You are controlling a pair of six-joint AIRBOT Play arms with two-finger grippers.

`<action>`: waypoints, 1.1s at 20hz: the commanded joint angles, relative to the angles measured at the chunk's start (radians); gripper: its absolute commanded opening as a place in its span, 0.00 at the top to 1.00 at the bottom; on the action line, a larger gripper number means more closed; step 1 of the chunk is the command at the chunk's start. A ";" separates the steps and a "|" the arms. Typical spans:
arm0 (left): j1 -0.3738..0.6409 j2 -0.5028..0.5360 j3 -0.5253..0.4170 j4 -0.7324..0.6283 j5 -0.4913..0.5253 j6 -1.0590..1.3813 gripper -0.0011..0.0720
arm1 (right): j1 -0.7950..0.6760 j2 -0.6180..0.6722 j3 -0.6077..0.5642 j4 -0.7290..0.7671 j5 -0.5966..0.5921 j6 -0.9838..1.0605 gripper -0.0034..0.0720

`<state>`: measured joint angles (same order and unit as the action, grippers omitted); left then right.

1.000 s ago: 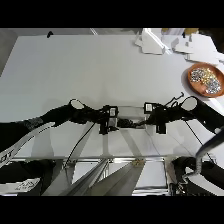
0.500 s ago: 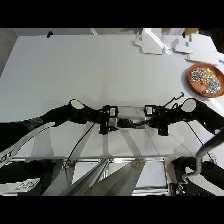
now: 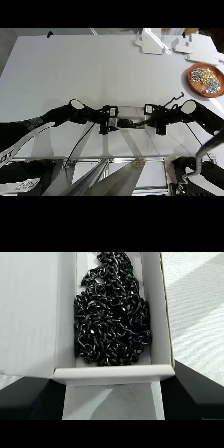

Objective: Fold the box and place the chain.

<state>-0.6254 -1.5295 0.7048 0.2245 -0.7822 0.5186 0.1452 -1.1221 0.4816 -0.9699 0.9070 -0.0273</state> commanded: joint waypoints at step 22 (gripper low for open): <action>0.000 0.001 0.001 0.000 0.000 0.000 0.80 | 0.001 0.006 -0.016 0.087 -0.082 -0.064 0.83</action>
<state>-0.6254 -1.5295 0.7048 0.2245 -0.7822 0.5186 0.1455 -1.1152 0.4740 -0.8902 0.8268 -0.0872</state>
